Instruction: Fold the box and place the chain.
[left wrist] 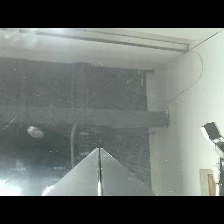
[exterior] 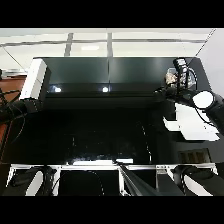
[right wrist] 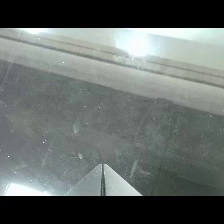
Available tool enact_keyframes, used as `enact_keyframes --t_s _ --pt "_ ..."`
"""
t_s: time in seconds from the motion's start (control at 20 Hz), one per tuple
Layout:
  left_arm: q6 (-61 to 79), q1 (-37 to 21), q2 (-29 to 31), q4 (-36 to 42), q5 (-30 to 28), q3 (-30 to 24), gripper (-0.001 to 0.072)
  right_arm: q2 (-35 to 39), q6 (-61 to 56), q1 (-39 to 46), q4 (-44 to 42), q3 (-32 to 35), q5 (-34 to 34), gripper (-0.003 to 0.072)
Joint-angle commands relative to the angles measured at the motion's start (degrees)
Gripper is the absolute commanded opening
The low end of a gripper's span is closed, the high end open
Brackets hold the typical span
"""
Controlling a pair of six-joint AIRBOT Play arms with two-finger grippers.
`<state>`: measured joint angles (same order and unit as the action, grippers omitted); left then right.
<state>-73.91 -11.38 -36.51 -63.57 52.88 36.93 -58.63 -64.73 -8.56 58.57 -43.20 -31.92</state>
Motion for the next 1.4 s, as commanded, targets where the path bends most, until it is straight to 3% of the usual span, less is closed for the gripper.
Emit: enact_keyframes --t_s 0.0,0.65,0.85,1.05,1.1,1.15,1.2,1.25,1.35 --pt "0.02 0.04 0.0 0.0 0.0 -0.04 0.0027 -0.02 0.0 -0.02 0.0 0.02 0.0 0.0016" --pt "0.02 0.04 0.0 0.0 0.0 -0.04 0.0027 -0.02 -0.17 -0.02 -2.29 0.02 0.09 0.0016" --pt "0.0 0.04 -0.04 0.07 -5.49 -0.04 0.0028 -0.02 -0.15 -0.02 -6.29 0.02 1.84 0.0016" --pt "0.24 0.46 -2.03 6.56 -13.6 -0.7 0.0031 -0.2 -0.11 -0.09 -12.83 0.02 12.7 0.0016" --pt "0.57 1.11 -3.63 6.95 -14.32 -0.61 0.0157 -0.24 -0.76 0.46 -12.74 0.02 16.81 0.0017" --pt "2.54 2.16 -5.31 6.99 -13.57 -0.61 0.0706 -0.22 -3.56 1.33 -14.36 0.0 21.38 0.0036" --pt "5.07 3.26 -6.91 7.06 -12.44 -0.57 0.0714 -0.24 -4.98 1.99 -16.31 0.0 24.46 0.0289" --pt "6.97 4.46 -8.41 6.95 -11.06 -0.57 0.0714 -0.24 -4.94 2.56 -16.92 -0.02 25.49 0.0687" --pt "4.92 6.16 -11.17 5.05 -9.11 -0.52 0.0713 -0.61 -4.72 5.16 -13.73 -0.72 19.87 0.072"
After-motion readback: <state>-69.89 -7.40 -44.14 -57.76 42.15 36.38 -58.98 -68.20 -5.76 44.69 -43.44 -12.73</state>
